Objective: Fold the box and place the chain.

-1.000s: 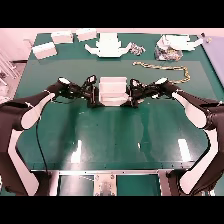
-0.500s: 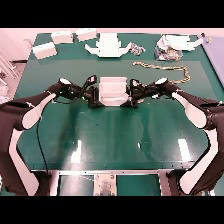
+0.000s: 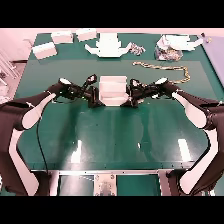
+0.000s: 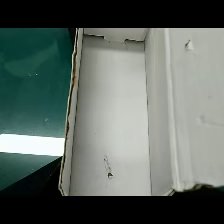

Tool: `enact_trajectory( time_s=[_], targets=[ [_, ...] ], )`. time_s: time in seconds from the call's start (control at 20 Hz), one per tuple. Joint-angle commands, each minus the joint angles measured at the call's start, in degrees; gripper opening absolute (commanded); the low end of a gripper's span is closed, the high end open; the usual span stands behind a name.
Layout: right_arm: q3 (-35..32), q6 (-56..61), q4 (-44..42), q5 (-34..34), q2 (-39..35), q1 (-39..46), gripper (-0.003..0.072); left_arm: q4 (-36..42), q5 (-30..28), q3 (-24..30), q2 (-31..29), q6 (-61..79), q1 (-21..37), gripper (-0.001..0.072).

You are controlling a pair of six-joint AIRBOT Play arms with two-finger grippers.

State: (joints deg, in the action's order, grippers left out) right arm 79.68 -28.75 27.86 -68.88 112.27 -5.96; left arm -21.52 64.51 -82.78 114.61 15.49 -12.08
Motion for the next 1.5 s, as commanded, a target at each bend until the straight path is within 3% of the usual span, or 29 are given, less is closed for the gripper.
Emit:
enact_trajectory(
  time_s=[0.0, 1.1, 1.2, 1.25, 1.3, 1.45],
  targets=[
    [0.00, 0.00, 0.00, 0.00, -0.04, 0.00, 0.0553, 0.11, -0.20, 0.00, 0.04, -0.07, 0.00, 0.0488],
    [0.02, -0.07, -2.62, 0.24, -0.04, 0.00, 0.0554, 0.13, -0.24, 0.00, 0.04, -0.04, -0.02, 0.0488],
    [0.02, -0.50, -2.62, 0.22, -0.24, 0.07, 0.0663, 0.13, -0.24, 0.00, 0.04, -0.04, -0.02, 0.0488],
    [0.02, -0.52, -2.60, 0.22, -0.33, 0.07, 0.0664, 0.13, -0.22, 0.00, 0.04, -0.04, -0.02, 0.0488],
    [0.02, -1.20, -2.54, -0.02, -0.50, 0.07, 0.0720, 0.13, -0.24, 0.00, 0.04, -0.04, -0.02, 0.0488],
    [0.02, -1.95, -1.25, -1.33, -1.18, 0.39, 0.0720, 0.13, -0.28, 0.00, 0.04, -0.02, -0.02, 0.0488]
  ],
)
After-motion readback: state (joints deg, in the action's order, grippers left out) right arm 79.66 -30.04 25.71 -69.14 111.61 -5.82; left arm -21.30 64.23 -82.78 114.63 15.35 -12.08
